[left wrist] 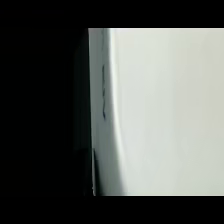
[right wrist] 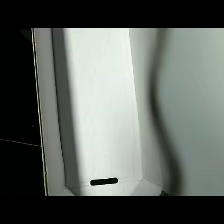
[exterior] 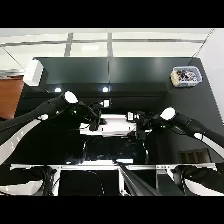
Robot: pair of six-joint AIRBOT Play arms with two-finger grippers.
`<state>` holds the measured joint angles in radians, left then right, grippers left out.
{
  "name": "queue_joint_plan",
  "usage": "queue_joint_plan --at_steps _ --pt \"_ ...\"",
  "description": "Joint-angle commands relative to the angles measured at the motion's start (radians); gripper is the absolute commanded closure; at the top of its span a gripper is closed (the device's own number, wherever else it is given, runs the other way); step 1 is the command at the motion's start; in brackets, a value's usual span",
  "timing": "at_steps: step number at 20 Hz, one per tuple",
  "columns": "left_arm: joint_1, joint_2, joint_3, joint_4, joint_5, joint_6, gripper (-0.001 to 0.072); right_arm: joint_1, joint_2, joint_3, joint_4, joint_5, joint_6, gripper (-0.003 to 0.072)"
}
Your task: Fold the box and place the chain.
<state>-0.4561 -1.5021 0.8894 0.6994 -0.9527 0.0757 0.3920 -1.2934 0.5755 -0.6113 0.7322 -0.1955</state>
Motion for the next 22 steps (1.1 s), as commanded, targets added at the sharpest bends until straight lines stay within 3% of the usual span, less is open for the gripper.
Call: queue_joint_plan --at_steps 1,3,4,9,10,11,12,13,15,16,22 --pt "0.01 0.029 0.001 0.002 0.001 -0.015 0.0339 0.001 0.0 0.0 0.0 0.0 0.0 0.0267" --pt "0.035 0.072 0.001 0.013 -0.012 -0.067 0.0084 0.001 0.0 0.0 0.0 0.0 0.0 0.0266" --pt "0.052 0.097 0.001 0.04 -0.026 -0.098 0.0004 0.001 0.0 0.0 0.0 0.0 0.0 0.0266" --pt "0.152 0.237 0.001 0.261 -0.174 -0.407 0.001 0.001 0.0 0.0 0.0 -0.001 0.0 0.0266" --pt "0.166 0.256 0.001 0.277 -0.225 -0.487 0.0062 0.001 0.0 0.0 0.0 -0.001 0.0 0.0266" --pt "0.18 0.269 0.001 0.275 -0.293 -0.569 0.0243 0.001 0.0 0.0 0.0 -0.001 0.0 0.0266" --pt "0.185 0.273 0.001 0.269 -0.366 -0.64 0.0561 0.001 0.0 0.0 0.0 -0.001 0.0 0.0267" --pt "0.186 0.27 -0.002 0.242 -0.429 -0.662 0.0685 0.001 0.0 0.0 0.0 -0.001 0.0 0.0266" --pt "0.169 0.269 -0.048 0.066 -0.49 -0.675 0.0686 0.001 0.0 0.0 0.0 -0.001 0.0 0.0266" --pt "0.148 0.269 -0.077 -0.027 -0.453 -0.674 0.0685 0.001 0.0 0.0 0.0 -0.001 0.0 0.0266" --pt "0.052 0.237 -0.119 -0.393 0.061 -0.565 0.0685 0.001 0.0 0.0 0.0 -0.003 0.001 0.0266"
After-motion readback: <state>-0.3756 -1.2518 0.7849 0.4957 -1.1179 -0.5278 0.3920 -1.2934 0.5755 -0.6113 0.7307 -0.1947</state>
